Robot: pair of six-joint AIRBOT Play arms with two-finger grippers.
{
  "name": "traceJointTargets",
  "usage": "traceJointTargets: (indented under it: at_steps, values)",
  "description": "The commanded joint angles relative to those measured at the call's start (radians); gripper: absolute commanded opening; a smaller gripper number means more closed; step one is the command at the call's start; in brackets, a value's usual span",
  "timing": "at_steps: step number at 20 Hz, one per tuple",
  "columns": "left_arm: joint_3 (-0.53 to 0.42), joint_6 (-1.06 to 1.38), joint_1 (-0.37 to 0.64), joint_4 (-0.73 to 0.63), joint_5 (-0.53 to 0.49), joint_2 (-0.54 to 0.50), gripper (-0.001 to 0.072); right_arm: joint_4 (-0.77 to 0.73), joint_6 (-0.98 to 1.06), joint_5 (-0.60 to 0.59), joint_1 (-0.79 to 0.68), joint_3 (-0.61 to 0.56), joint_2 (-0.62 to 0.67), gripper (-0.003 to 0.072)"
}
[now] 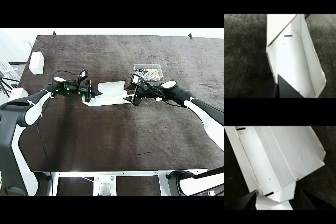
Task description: Fold the box and place the chain.
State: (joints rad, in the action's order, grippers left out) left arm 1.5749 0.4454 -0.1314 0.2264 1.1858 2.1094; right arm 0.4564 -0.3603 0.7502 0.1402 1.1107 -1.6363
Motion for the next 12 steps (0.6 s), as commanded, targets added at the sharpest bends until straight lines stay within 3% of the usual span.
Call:
traceJointTargets:
  at_steps: [1, 12]
  values:
    - [0.0, 0.0, 0.0, 0.0, 0.0, 0.0, 0.0021, -0.004, -0.011, 0.045, -0.003, 0.04, -0.04, 0.0624]
    - [0.0, 0.0, 0.0, -0.001, 0.0, 0.0, 0.0021, 0.0, -0.02, 0.175, -0.021, 0.122, -0.129, 0.0624]
